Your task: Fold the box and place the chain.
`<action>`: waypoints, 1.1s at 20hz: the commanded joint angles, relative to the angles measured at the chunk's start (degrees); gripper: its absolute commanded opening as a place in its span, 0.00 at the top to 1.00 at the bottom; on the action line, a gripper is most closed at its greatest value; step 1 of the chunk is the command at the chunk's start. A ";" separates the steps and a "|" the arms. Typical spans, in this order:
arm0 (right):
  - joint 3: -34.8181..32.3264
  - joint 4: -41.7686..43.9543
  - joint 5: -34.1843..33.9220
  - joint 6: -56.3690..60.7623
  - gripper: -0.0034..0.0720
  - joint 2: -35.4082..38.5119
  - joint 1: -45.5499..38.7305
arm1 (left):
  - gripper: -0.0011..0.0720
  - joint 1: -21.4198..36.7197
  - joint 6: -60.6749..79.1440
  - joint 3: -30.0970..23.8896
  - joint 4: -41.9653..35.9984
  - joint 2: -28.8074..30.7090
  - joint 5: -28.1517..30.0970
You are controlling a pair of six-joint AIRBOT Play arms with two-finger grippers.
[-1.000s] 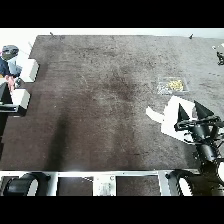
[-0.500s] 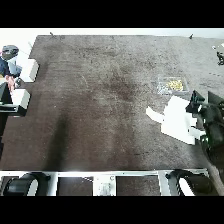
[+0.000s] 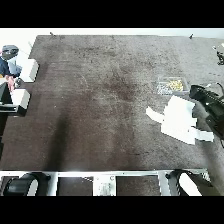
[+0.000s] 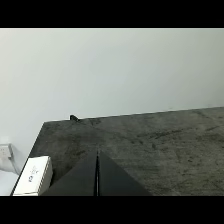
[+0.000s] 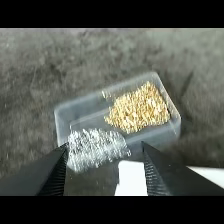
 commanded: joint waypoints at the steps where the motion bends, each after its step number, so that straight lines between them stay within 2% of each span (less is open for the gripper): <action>1: 3.93 -36.98 23.87 30.93 0.27 -2.34 -14.53 | 0.97 0.07 0.02 -0.02 0.02 0.00 0.00; 4: 10.32 -50.23 41.72 37.90 0.27 -2.58 -27.39 | 0.97 0.07 0.02 -0.02 0.02 0.00 0.02; 6: 14.56 -54.45 51.67 38.51 0.27 -4.85 -34.62 | 0.97 0.07 0.02 -0.02 0.02 0.00 0.02; 7: 16.26 -55.65 54.10 38.53 0.27 -6.67 -36.98 | 0.97 0.07 0.02 -0.02 0.02 0.00 0.02; 11: 22.18 -56.26 61.00 37.70 0.27 -17.33 -44.13 | 0.97 0.07 0.02 -0.02 0.02 0.00 0.00; 15: 28.55 -56.33 66.40 31.45 0.28 -26.82 -47.52 | 0.97 0.07 0.02 -0.02 0.02 0.00 0.02; 16: 29.53 -56.30 66.62 30.23 0.28 -28.33 -48.35 | 0.97 0.07 0.02 -0.02 0.02 0.00 0.02; 17: 30.27 -56.13 66.38 29.11 0.36 -29.66 -49.16 | 0.97 0.07 0.02 -0.02 0.02 0.00 0.00; 22: 34.01 -56.02 65.79 24.37 0.36 -37.77 -49.37 | 0.97 0.07 0.02 -0.02 0.02 0.00 0.04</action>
